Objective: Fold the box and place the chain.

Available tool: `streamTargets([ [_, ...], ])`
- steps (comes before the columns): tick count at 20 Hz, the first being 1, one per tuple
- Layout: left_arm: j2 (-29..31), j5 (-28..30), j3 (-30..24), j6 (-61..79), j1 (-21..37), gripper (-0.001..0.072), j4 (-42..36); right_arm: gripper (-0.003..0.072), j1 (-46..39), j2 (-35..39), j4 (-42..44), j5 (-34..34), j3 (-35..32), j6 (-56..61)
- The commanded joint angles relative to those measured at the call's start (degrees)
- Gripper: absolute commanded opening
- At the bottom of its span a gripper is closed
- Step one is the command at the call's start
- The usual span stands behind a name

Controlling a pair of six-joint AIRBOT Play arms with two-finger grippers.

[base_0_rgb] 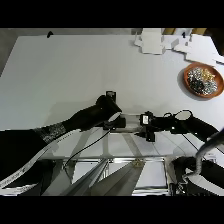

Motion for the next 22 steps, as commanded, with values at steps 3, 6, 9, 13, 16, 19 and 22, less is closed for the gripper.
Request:
streamTargets([
  [3,-0.22,-0.37,-0.04,0.00,-0.13,0.0044,-0.15,0.0312,0.02,0.04,0.00,-0.04,0.04,-0.04],
  [6,1.09,-0.59,-0.04,2.27,0.02,0.0112,0.07,0.0312,0.02,0.04,0.00,-0.04,0.04,-0.04],
  [9,3.26,-0.68,-0.04,6.62,0.39,0.0427,-0.76,0.0312,0.02,0.04,0.00,-0.07,0.04,-0.04],
  [13,7.15,-2.86,-0.04,11.78,1.64,0.0467,-1.18,0.0312,0.02,0.04,0.00,-0.04,0.04,-0.04],
  [16,10.75,-2.67,-0.04,15.17,2.47,0.0467,-1.66,0.0312,0.02,0.04,0.00,-0.09,0.04,-0.04],
  [19,14.14,-3.28,-0.04,20.61,3.21,0.0573,-2.29,0.0312,0.02,0.04,0.00,-0.07,0.04,-0.04],
  [22,18.18,-5.53,-0.17,30.23,4.37,0.0626,-2.29,0.0312,0.02,0.04,0.00,-0.04,0.04,-0.04],
])
